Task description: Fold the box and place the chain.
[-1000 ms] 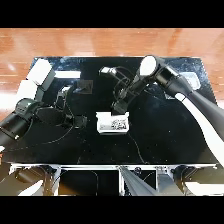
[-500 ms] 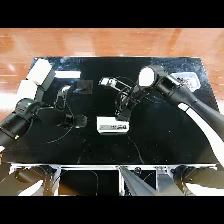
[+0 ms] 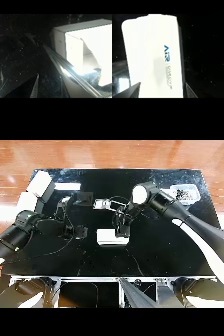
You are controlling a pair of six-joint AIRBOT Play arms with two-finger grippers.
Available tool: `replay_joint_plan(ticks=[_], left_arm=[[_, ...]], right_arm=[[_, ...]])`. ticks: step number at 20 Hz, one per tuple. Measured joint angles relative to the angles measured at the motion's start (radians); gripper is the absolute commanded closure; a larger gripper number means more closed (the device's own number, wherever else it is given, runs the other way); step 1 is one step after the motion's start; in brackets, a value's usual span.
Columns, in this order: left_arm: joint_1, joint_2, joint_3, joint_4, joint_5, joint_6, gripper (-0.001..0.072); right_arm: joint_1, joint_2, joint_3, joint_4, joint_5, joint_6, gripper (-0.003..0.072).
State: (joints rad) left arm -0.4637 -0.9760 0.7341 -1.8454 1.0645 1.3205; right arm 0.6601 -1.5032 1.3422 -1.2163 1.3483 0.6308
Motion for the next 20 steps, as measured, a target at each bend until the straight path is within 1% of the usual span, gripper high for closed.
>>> replay_joint_plan(ticks=[4, 6, 10, 11, 12, 20], left_arm=[[0.002, 0.0, -0.001, 0.012, 0.012, 0.0, 0.0322], [0.002, 0.0, -0.001, 0.024, 0.024, 0.0, 0.0321], [0.009, 0.0, -0.001, 0.047, 0.053, 0.0, 0.0322], [0.014, 0.0, -0.001, 0.053, 0.062, 0.0, 0.0321], [0.019, 0.0, -0.001, 0.055, 0.07, 0.0, 0.0322], [0.033, 0.0, -0.002, 0.063, 0.079, 0.0, 0.0322]], right_arm=[[0.016, -0.018, -0.002, -0.028, 0.003, -0.008, -0.0022], [0.019, -0.022, -0.002, -0.035, 0.0, -0.01, 0.0206], [0.021, -0.025, -0.002, -0.042, -0.001, -0.01, 0.0208], [0.021, -0.025, -0.002, -0.043, -0.001, -0.01, 0.0301], [0.021, -0.025, -0.002, -0.043, -0.001, -0.011, 0.0437], [0.022, -0.025, -0.002, -0.043, 0.008, -0.01, 0.0425]])
